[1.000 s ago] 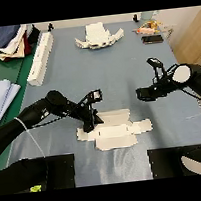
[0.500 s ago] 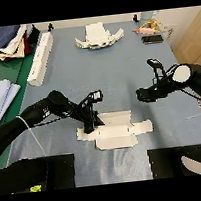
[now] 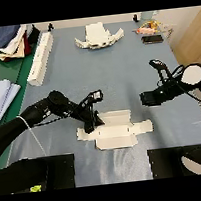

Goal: Fold the box.

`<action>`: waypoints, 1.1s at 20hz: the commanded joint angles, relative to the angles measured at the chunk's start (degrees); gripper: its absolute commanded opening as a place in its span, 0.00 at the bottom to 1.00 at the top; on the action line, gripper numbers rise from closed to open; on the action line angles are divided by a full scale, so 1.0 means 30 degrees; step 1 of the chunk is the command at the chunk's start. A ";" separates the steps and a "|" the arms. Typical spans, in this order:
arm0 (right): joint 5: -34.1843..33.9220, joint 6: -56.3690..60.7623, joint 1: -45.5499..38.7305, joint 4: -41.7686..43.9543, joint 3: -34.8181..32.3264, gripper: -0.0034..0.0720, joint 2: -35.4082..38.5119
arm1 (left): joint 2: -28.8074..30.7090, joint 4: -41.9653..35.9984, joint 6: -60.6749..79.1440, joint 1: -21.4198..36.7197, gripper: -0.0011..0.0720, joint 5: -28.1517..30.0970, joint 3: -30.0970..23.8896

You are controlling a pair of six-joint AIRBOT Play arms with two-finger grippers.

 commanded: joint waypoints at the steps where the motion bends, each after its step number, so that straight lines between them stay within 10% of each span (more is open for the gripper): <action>1: 0.0342 -0.0036 0.0051 0.0124 -0.0015 0.05 0.0692 | -0.0007 0.0022 0.0007 0.0007 0.03 0.0138 0.0000; 12: -0.1603 -0.3752 1.0367 0.0000 -0.4983 0.06 0.4262 | -0.0007 0.0022 0.0007 0.0000 0.04 0.0168 -0.0007; 14: -0.2667 -0.4430 1.2852 -0.0503 -0.5719 0.63 0.5093 | -0.0007 0.0022 0.0007 0.0000 0.03 0.0168 -0.0007; 18: -0.5486 -0.4983 1.6422 -0.3366 -0.6747 0.93 0.4277 | -0.0007 0.0022 0.0007 0.0000 0.04 0.0175 -0.0007; 22: -0.6630 -0.4969 1.7675 -0.5778 -0.6732 0.93 0.1807 | -0.0007 0.0022 0.0007 0.0000 0.03 0.0175 -0.0007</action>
